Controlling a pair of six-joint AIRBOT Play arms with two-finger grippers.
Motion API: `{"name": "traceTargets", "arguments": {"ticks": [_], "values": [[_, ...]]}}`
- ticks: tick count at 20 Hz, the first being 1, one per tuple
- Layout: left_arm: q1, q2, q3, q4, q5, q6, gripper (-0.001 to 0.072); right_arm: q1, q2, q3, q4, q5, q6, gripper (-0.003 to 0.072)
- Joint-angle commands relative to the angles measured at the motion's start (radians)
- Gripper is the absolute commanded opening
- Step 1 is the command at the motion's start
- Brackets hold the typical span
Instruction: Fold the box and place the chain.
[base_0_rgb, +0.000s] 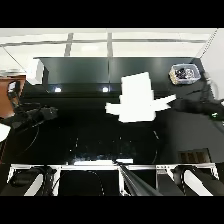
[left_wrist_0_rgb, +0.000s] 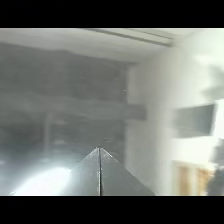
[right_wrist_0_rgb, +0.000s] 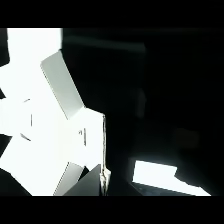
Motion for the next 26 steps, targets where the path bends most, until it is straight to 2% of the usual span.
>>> {"name": "traceTargets", "arguments": {"ticks": [1,3,5,6,7,8,11,13,15,19,21,22,23,24,25,26], "values": [[-0.037,-0.174,0.008,-0.344,0.071,0.244,0.0023,0.247,0.045,-0.167,0.153,-0.284,0.007,0.0014],[-0.063,-0.322,0.071,-0.517,0.007,0.426,0.0022,0.355,0.045,-0.2,0.163,-0.354,0.019,0.0015],[-0.062,-0.477,0.165,-0.611,-0.051,0.46,0.003,0.424,0.045,-0.203,0.163,-0.368,0.02,0.0015],[-0.058,-0.553,0.222,-0.629,-0.079,0.461,0.0172,0.449,0.045,-0.203,0.162,-0.37,0.02,0.0015],[-0.059,-0.635,0.288,-0.636,-0.116,0.467,0.0549,0.463,0.045,-0.203,0.163,-0.37,0.02,0.0015],[-0.062,-0.716,0.356,-0.636,-0.172,0.472,0.0715,0.473,0.045,-0.203,0.163,-0.37,0.021,0.0015],[-0.079,-0.928,0.533,-0.64,-0.342,0.477,0.0715,0.483,0.045,-0.203,0.162,-0.37,0.02,0.0015],[-0.093,-1.037,0.619,-0.64,-0.414,0.479,0.0714,0.483,0.045,-0.203,0.162,-0.37,0.02,0.0015],[-0.112,-1.114,0.681,-0.64,-0.471,0.53,0.0712,0.483,0.045,-0.203,0.162,-0.369,0.02,0.0015],[-0.166,-1.245,0.798,-0.62,-0.652,0.555,0.0686,0.483,0.045,-0.203,0.163,-0.369,0.02,0.0014],[-0.186,-1.287,0.847,-0.586,-0.719,0.591,0.0588,0.483,0.045,-0.203,0.162,-0.369,0.02,0.0015],[-0.193,-1.306,0.872,-0.573,-0.772,0.651,0.0498,0.483,0.045,-0.203,0.163,-0.369,0.02,0.0015],[-0.201,-1.321,0.894,-0.56,-0.816,0.689,0.0459,0.483,0.045,-0.203,0.163,-0.369,0.02,0.0015],[-0.211,-1.327,0.912,-0.525,-0.827,0.713,0.0401,0.483,0.045,-0.203,0.163,-0.369,0.02,0.0015],[-0.22,-1.327,0.925,-0.479,-0.827,0.739,0.0386,0.483,0.045,-0.203,0.162,-0.369,0.02,0.0015],[-0.229,-1.327,0.942,-0.431,-0.827,0.759,0.0322,0.483,0.045,-0.203,0.162,-0.369,0.02,0.0015]]}}
